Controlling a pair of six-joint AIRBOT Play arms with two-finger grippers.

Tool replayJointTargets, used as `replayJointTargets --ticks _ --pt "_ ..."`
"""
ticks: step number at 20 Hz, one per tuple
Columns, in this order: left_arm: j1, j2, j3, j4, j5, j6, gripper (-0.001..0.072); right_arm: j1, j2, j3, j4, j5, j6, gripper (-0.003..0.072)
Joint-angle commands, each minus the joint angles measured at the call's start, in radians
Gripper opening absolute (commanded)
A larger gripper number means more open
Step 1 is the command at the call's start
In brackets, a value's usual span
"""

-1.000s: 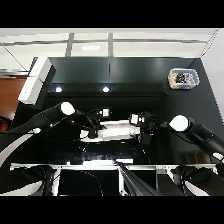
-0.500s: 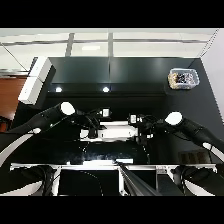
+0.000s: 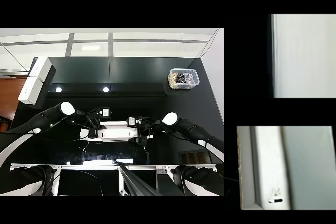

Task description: Fold the box and place the chain.

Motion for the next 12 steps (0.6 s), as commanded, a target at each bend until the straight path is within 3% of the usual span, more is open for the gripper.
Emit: replayJointTargets --ticks 1,10,11,12 --pt "0.0 0.0 0.0 0.0 0.0 0.0 0.0029 0.015 -0.004 -0.003 -0.026 -0.018 0.007 0.0635" --pt "0.0 0.0 0.0 0.0 0.0 0.0 0.003 0.022 -0.005 -0.003 -0.04 -0.02 0.013 0.0631" --pt "0.0 0.0 0.0 0.0 0.0 0.0 0.0031 0.022 -0.005 -0.003 -0.04 -0.019 0.013 0.0509" --pt "0.0 0.0 0.0 0.0 -0.001 -0.001 0.0032 0.022 -0.005 -0.003 -0.04 -0.02 0.013 0.0438"
